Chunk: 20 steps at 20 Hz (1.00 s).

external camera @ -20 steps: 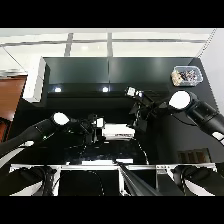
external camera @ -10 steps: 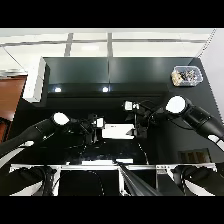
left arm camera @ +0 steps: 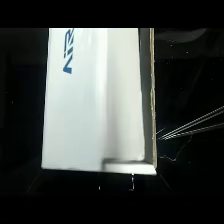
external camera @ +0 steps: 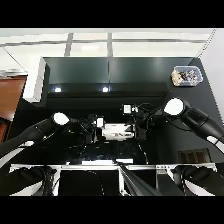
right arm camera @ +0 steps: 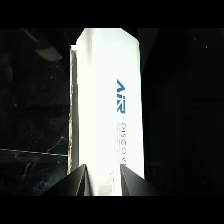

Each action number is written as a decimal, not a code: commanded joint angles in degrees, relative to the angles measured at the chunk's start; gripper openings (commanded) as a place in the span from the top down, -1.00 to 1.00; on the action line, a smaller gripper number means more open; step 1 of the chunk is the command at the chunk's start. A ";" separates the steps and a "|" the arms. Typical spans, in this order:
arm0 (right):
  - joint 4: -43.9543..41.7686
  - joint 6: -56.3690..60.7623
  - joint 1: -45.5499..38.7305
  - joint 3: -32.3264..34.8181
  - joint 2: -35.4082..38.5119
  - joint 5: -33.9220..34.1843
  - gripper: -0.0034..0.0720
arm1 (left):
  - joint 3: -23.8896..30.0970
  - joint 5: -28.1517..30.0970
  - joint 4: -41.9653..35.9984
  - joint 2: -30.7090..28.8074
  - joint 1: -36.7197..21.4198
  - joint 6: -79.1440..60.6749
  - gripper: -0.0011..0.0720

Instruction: Fold the box and place the chain.

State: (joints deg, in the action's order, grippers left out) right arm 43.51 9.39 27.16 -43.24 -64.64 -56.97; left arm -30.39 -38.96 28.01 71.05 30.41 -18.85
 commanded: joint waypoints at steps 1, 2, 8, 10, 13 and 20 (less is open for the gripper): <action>0.07 -0.02 0.13 0.09 -0.17 -0.61 0.28 | -0.07 -0.02 0.02 0.04 0.02 -0.02 0.00; 0.09 -0.02 0.26 0.09 -0.42 -0.61 0.28 | -0.07 -0.02 0.02 0.04 0.02 -0.02 0.00; 1.55 0.02 1.16 0.24 -1.68 -0.52 0.28 | -0.07 -0.02 0.04 0.04 0.02 -0.02 0.00; 1.53 0.11 1.16 0.24 -1.68 -0.72 0.17 | -0.07 -0.02 0.04 0.04 0.02 -0.04 0.00; 1.55 1.36 1.16 1.36 -1.68 -0.37 -0.11 | -0.07 -0.02 0.02 0.04 0.02 -0.02 0.00; 3.13 26.67 -2.36 1.01 4.48 -5.86 -0.08 | -0.07 -0.02 0.02 0.04 0.02 -0.02 0.00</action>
State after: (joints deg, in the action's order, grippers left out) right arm 46.26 21.96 26.81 -41.87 -63.48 -59.81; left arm -30.39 -38.98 28.03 71.05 30.41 -18.92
